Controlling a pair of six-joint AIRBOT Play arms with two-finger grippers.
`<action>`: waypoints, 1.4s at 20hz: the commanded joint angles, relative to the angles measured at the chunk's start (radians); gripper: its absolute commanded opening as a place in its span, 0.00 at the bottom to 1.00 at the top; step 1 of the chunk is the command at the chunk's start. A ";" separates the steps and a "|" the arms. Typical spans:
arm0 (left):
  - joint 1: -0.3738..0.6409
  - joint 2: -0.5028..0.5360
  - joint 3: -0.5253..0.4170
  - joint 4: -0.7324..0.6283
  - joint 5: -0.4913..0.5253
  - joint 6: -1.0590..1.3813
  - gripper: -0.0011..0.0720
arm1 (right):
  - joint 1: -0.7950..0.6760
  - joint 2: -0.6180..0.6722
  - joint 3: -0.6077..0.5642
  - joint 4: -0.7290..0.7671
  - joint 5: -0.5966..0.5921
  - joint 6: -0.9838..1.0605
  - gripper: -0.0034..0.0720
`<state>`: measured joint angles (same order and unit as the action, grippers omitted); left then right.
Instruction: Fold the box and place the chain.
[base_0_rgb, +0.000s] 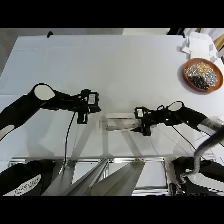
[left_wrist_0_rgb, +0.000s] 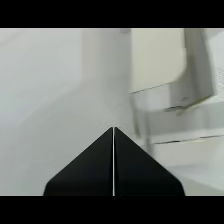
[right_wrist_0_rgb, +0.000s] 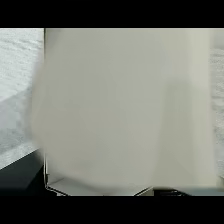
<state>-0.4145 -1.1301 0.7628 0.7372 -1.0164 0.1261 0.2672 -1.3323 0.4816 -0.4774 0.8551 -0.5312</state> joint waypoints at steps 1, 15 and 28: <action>-0.031 0.098 0.001 0.034 -0.227 -0.089 0.02 | 0.000 0.000 0.000 0.000 0.001 0.000 0.58; -0.208 -0.084 0.000 -0.073 0.427 -0.517 0.02 | 0.000 0.000 0.000 0.000 0.001 0.000 0.58; -0.209 -0.209 0.000 -0.092 0.374 -0.558 0.02 | 0.000 0.000 0.000 0.000 0.001 0.000 0.58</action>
<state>-0.6239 -1.3548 0.7631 0.6460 -0.6273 -0.4305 0.2657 -1.3323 0.4816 -0.4759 0.8558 -0.5301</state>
